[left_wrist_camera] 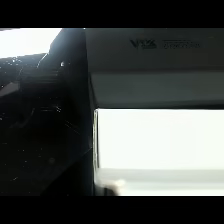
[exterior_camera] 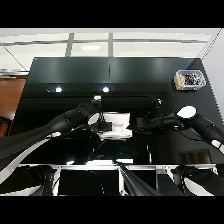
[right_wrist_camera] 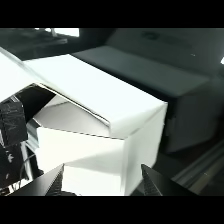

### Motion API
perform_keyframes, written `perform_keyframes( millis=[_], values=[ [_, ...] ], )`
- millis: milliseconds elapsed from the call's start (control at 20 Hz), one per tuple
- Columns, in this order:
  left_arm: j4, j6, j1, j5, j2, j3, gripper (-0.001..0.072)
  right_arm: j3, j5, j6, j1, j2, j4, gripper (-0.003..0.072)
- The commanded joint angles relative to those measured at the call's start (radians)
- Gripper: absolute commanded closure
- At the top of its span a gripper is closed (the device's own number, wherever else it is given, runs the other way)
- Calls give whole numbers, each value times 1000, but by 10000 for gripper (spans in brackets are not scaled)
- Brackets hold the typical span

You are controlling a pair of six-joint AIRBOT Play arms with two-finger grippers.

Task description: Fold the box and place the chain.

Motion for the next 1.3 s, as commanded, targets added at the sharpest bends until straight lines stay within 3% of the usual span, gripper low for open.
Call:
perform_keyframes(
  millis=[0,200,350,400,600,900,1100,1250],
  values=[
    [0,0,1,1,0,0,681,9,-103,81,85,0,-32,140],
    [0,0,1,1,0,0,681,64,-188,228,174,-3,-179,141],
    [0,0,1,1,0,0,681,111,-182,411,219,-27,-354,142],
    [0,0,1,1,0,0,681,129,-177,459,240,-38,-406,224],
    [0,0,1,1,0,0,681,208,-171,614,324,-95,-547,242],
    [0,0,1,1,0,0,681,364,-41,843,409,-211,-793,274],
    [0,0,1,1,0,0,681,459,106,976,478,-290,-949,273],
    [0,0,1,1,0,0,681,491,126,1040,526,-314,-1001,274]
  ],
)
